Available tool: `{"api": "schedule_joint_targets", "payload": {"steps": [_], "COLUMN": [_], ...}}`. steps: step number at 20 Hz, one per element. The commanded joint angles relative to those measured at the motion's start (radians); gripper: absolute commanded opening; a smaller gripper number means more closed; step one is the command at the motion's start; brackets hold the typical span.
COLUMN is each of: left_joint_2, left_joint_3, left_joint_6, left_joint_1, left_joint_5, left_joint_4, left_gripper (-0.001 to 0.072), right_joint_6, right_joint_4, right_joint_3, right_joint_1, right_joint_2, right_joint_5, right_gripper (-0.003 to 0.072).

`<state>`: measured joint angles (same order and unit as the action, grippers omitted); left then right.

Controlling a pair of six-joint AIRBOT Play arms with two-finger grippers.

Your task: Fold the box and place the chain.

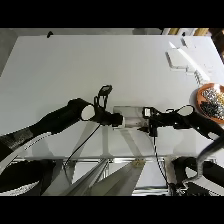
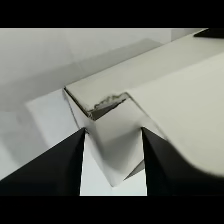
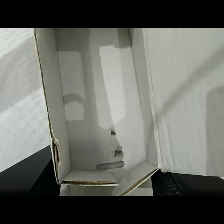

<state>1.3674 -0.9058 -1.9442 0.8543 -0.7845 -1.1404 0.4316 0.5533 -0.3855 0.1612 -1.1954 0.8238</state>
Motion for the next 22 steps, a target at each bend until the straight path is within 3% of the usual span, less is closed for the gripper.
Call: {"api": "schedule_joint_targets", "payload": {"steps": [1, 4, 9, 11, 13, 19, 22], "left_joint_2": [0.053, 0.104, 0.21, 0.224, 0.236, 0.246, 0.263], "left_joint_3": [-0.087, -0.164, -0.288, -0.288, -0.289, -0.29, -0.329], "left_joint_6": [-0.164, -0.217, -0.418, -0.47, -0.47, -0.474, -0.477], "left_joint_1": [0.033, 0.06, 0.09, 0.096, 0.1, 0.108, 0.108], "left_joint_5": [-0.123, -0.169, -0.357, -0.35, -0.349, -0.327, -0.353], "left_joint_4": [-0.137, -0.169, -0.267, -0.283, -0.283, -0.289, -0.295], "left_gripper": [0.0391, 0.0389, 0.0384, 0.0381, 0.0314, 0.0308, 0.0257], "right_joint_6": [0.0, -0.001, -0.001, -0.001, -0.001, 0.0, -0.001], "right_joint_4": [0.0, 0.0, 0.0, 0.0, 0.0, -0.001, 0.0], "right_joint_3": [-0.001, -0.001, -0.001, -0.001, -0.001, -0.001, -0.001], "right_joint_1": [0.0, 0.0, 0.0, 0.0, 0.0, 0.0, 0.0], "right_joint_2": [0.001, 0.001, 0.001, 0.001, 0.001, 0.001, 0.001], "right_joint_5": [0.0, 0.0, 0.0, 0.0, 0.0, 0.0, 0.0], "right_gripper": [0.0399, 0.0399, 0.0399, 0.0399, 0.0399, 0.0399, 0.0399]}}
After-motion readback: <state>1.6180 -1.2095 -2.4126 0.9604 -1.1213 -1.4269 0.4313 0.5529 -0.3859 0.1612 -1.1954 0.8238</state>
